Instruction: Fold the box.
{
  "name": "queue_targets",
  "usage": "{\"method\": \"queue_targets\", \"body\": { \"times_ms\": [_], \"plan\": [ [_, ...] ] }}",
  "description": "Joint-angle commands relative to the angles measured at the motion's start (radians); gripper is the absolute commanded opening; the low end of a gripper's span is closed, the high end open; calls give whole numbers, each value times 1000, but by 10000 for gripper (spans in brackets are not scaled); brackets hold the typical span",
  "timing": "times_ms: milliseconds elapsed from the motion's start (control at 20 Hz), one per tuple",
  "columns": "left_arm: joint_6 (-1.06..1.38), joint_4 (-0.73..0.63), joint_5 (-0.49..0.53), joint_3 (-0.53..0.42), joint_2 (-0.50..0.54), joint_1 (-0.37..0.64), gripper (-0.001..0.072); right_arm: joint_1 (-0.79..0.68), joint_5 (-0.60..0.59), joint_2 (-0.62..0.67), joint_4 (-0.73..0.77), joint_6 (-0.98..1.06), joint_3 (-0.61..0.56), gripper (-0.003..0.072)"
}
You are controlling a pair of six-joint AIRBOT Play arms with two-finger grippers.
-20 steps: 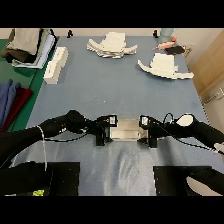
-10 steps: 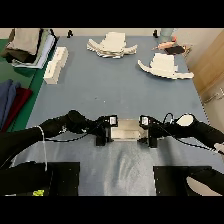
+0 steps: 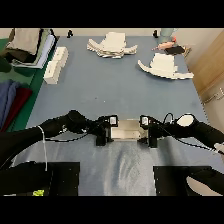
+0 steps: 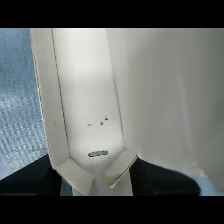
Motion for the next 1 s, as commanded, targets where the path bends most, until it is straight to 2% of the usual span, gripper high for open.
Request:
{"method": "queue_targets", "body": {
  "times_ms": [0, 50, 350, 500, 850, 950],
  "plan": [
    [-1, 0, -2, 1, 0, 0, 521, 1, 1, 0, 1, 1, 0, 544],
    [0, 0, -1, 1, 0, 0, 521, 1, -1, 0, 11, 1, 0, 720],
    [0, 0, -1, 1, 0, 0, 521, 0, 49, 14, 10, 5, 0, 720],
    [0, 0, -2, 1, 0, 0, 521, -11, 104, 50, -57, 18, 0, 720],
    [-1, 0, -2, 1, 0, 0, 521, -89, 153, 329, -262, 343, 0, 720],
    [0, 0, -1, 1, 0, 0, 521, -99, 173, 401, -263, 457, 0, 720]
  ]
}}
